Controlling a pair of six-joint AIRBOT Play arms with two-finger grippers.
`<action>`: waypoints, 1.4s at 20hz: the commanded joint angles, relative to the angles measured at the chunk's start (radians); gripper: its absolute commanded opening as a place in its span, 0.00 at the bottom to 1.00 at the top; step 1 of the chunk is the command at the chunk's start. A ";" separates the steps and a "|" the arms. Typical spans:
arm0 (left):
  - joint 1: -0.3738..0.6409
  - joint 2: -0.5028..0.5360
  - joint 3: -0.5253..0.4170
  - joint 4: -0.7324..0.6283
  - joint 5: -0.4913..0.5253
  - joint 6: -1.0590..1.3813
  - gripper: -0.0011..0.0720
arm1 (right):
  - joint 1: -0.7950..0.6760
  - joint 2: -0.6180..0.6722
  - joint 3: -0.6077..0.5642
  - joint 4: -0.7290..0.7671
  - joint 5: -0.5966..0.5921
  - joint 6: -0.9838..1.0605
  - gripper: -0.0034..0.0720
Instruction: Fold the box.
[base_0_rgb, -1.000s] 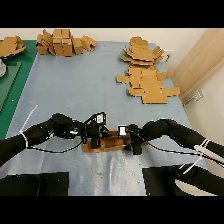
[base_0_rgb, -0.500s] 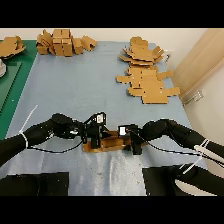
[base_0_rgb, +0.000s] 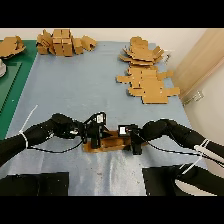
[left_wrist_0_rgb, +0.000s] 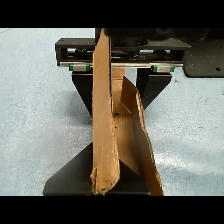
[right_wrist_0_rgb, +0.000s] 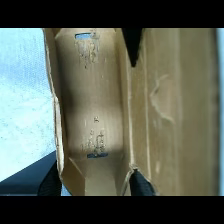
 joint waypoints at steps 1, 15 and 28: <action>0.000 0.000 0.000 -0.001 0.000 0.000 0.04 | 0.001 0.000 0.000 0.001 0.000 0.000 0.67; 0.002 0.027 0.004 -0.004 0.116 -0.278 0.61 | 0.001 0.000 0.000 0.001 0.000 0.001 0.67; 0.002 0.236 0.004 0.512 0.041 -0.869 0.61 | 0.001 0.000 0.000 0.001 0.000 0.001 0.67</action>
